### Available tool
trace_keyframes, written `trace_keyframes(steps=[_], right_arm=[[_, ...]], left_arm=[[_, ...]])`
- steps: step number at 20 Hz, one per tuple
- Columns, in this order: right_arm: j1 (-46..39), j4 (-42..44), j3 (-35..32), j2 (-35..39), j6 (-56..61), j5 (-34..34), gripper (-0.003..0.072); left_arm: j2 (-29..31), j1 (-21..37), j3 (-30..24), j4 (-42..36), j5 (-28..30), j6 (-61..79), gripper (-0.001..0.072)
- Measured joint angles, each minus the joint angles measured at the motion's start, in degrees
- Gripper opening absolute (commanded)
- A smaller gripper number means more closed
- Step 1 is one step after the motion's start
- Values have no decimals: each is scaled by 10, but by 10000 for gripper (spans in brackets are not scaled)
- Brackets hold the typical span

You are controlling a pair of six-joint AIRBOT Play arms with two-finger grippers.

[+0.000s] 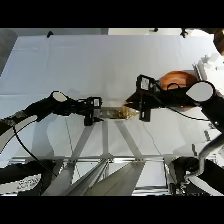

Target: Fold the box and place the chain.

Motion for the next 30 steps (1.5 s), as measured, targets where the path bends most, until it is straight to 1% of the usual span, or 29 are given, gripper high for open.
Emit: trace_keyframes(steps=[4, 9, 11, 13, 15, 18, 20, 22, 25, 30], right_arm=[[44, 88, 0, 6, 3, -84, 8], [69, 191, 0, 7, 5, -145, 8], [72, 209, 0, 8, 5, -160, 8], [74, 208, 0, 8, 5, -173, 8], [75, 178, 0, 6, 12, -179, 8], [75, 78, 0, -7, 76, -172, 8], [75, 1, 0, -21, 142, -151, 8], [75, -53, 0, -38, 191, -119, 8], [76, -94, 0, -58, 231, -80, 8], [76, -118, 0, -69, 252, -57, 18]], left_arm=[[0, 0, 0, 0, 0, 0, 433], [0, 0, 0, 0, 0, 0, 433], [0, 0, 0, 0, 0, 0, 433], [0, 0, 0, 0, 0, 0, 433], [0, 0, 0, 0, 0, 0, 433], [0, 0, 0, 0, 0, 0, 433], [0, 0, 0, 0, 0, 0, 433], [0, 0, 0, 0, 0, 0, 433], [0, 0, 0, 0, 0, 0, 433], [0, 0, 0, 0, 0, 0, 433]])
